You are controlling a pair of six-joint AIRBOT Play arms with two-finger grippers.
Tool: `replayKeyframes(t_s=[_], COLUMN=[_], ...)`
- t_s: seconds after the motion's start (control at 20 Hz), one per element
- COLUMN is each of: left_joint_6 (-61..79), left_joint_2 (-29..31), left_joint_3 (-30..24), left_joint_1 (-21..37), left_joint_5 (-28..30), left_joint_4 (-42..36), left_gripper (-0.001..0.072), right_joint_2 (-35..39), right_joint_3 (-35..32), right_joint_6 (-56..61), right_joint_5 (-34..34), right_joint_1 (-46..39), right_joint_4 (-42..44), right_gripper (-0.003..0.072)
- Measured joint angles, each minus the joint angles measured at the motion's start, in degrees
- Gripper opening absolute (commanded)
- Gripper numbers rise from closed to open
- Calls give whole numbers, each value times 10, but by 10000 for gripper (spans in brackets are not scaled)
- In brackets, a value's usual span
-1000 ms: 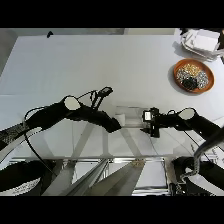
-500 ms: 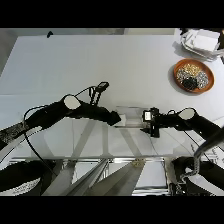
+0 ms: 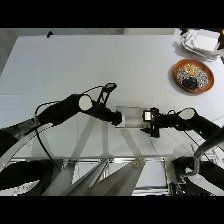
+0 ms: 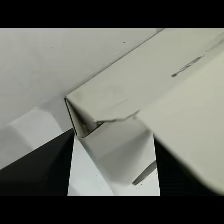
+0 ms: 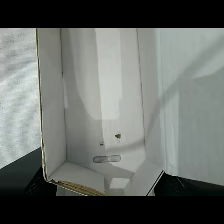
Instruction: Fold the box and place the chain.
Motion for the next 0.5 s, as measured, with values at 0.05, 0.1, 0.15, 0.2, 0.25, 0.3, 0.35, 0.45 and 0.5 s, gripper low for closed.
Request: replayKeyframes(t_s=[0.05,0.1,0.15,0.2,0.25,0.3,0.35,0.45,0.5], left_joint_6=[-15,-30,-45,-63,-86,-109,-135,-178,-195], left_joint_2=[-7,-12,-16,-19,-21,-23,-24,-26,-28], left_joint_3=[11,20,28,33,37,40,42,49,56], left_joint_1=[-7,-13,-18,-23,-27,-31,-34,-41,-46], left_joint_5=[-5,-9,-12,-14,-19,-26,-34,-50,-59], left_joint_4=[11,21,32,45,63,84,105,143,157], left_gripper=[512,512,512,512,512,506,490,489,482], right_joint_2=[0,0,0,0,0,0,0,0,0], right_joint_3=[0,0,0,0,0,0,0,0,0], right_joint_6=[0,0,0,0,0,0,0,0,0], right_joint_5=[0,0,1,1,1,1,1,1,1], right_joint_1=[0,0,0,0,0,0,0,0,0], right_joint_4=[0,0,0,0,0,0,0,0,0], right_gripper=[365,365,365,365,365,365,365,365,365])
